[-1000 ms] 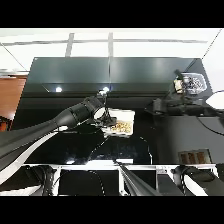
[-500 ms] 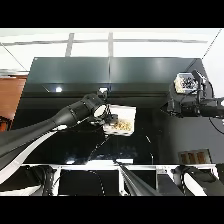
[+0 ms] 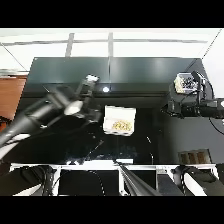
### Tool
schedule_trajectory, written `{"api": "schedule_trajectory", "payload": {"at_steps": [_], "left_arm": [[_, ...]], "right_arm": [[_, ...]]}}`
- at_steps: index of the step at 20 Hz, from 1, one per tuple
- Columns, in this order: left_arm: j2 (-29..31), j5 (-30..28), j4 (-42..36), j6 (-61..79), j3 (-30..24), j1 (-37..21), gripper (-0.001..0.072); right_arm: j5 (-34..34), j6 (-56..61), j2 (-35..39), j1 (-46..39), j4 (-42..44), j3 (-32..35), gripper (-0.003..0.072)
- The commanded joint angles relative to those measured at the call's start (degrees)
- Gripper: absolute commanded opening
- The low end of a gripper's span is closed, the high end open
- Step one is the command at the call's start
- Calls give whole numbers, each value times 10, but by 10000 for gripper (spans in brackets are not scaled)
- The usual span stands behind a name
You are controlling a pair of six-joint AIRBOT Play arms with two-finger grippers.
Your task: Fold the box and place the chain.
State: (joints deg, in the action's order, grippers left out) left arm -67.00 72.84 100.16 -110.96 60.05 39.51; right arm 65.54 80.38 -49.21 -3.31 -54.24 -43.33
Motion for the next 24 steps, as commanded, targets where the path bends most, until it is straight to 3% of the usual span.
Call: {"api": "schedule_trajectory", "payload": {"at_steps": [1, 3, 5, 7, 8, 9, 10, 12, 15, 17, 20, 24], "left_arm": [[69, 2, -19, 101, -70, -158, 587], [70, -84, -217, 222, -112, -289, 587], [55, -132, -448, 403, -159, -383, 586], [26, -113, -639, 615, -198, -429, 587], [10, -84, -687, 718, -208, -427, 588], [-6, -63, -715, 823, -216, -412, 677], [-19, -55, -722, 904, -219, -390, 720], [-40, -59, -711, 1045, -219, -340, 720], [-72, -113, -692, 1161, -215, -265, 720], [-96, -138, -643, 1206, -196, -224, 720], [-132, -176, -635, 1221, -169, -191, 720], [-170, -169, -628, 1222, -148, -184, 720]], "right_arm": [[-8, 0, 0, 0, 0, 0, 307], [-15, 1, 0, 0, 2, 0, 307], [-18, 3, 0, 0, 2, 0, 307], [-20, 3, 0, 0, 2, 0, 308], [-23, 3, 0, 0, 2, 0, 308], [-30, 3, 0, 0, 2, 0, 308], [-37, 3, 0, 0, 2, 0, 308], [-52, 5, 0, 0, 2, 0, 308], [-54, 12, 0, 0, 2, 0, 308], [-54, 13, 0, 0, 2, 0, 308], [-54, 13, 0, 0, 2, 0, 307], [-54, 13, 0, 0, 2, 0, 307]]}}
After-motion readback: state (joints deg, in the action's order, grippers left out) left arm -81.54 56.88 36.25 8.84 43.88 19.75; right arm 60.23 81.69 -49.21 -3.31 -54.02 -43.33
